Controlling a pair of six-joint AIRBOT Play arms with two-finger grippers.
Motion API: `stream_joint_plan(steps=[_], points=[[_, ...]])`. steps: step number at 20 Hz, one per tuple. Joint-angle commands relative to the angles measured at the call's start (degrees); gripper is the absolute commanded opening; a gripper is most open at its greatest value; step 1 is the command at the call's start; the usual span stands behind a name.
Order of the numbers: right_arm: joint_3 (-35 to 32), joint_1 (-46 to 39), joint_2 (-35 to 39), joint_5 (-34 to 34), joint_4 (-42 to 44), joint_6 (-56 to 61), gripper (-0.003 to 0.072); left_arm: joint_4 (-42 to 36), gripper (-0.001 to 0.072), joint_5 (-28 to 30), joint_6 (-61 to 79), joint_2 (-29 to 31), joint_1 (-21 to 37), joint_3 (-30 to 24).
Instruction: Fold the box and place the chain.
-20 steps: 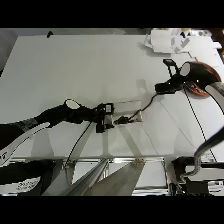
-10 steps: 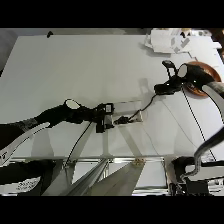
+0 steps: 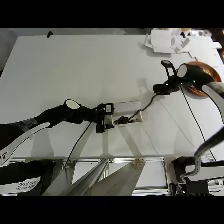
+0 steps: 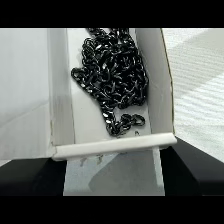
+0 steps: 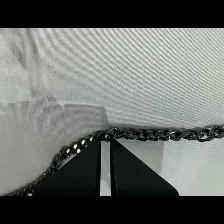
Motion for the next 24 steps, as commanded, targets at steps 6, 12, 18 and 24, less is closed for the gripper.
stream_joint_plan(steps=[6,12,18,24], points=[[0.1,0.0,10.5,2.2,0.1,-0.8,0.0017,0.0,0.0136,0.0,0.0,0.0,0.0,0.0],[0.1,0.0,14.9,2.9,-0.2,-1.0,0.0322,0.0,0.0136,-0.2,0.0,0.0,0.0,0.0],[0.1,-0.1,6.9,3.0,-3.0,6.1,0.0321,0.0,0.0136,-0.4,0.0,0.0,0.0,0.0],[0.1,-0.1,2.1,0.2,-2.0,6.3,0.0321,0.0,0.0136,-0.4,0.0,0.0,0.0,0.0]])
